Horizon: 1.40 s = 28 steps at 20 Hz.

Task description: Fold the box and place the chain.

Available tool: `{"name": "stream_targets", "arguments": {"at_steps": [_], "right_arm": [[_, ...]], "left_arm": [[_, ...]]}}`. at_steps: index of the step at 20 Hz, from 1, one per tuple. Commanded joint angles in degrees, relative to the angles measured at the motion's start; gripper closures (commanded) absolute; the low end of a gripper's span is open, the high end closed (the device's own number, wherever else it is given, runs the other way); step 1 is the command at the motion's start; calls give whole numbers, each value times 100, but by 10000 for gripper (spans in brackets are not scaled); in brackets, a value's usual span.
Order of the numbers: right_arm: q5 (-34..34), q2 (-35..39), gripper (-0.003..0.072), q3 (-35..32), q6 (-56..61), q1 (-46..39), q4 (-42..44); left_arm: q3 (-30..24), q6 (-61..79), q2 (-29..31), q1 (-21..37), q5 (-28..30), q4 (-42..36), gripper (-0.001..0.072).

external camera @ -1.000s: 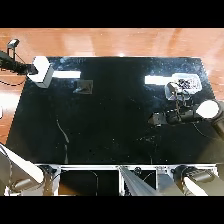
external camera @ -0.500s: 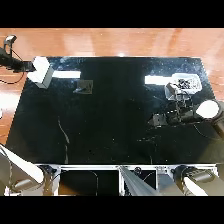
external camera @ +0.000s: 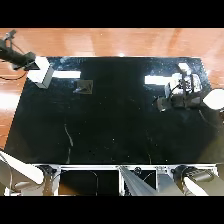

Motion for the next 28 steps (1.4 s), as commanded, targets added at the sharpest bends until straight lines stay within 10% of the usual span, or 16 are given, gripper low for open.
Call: {"name": "stream_targets", "arguments": {"at_steps": [1, 5, 7, 13, 28], "right_arm": [[227, -90, -27, 654, -76, -7, -590], [979, -92, -6, 667, 170, -9, -595], [1364, -92, 663, 656, 170, -4, -597], [260, -92, 642, -675, 1357, -275, -748], [544, -90, 642, -828, 1353, -420, -977]], "left_arm": [[-457, -107, 669, -874, 474, -35, 691], [-2358, 20, 2623, -1998, -1167, 400, 690], [-4024, 234, 3897, -2396, -2079, 133, 690], [-8402, -129, 6465, -2662, -3676, 170, 689], [-8124, -90, 6529, -2396, -3272, 374, 689]]}}
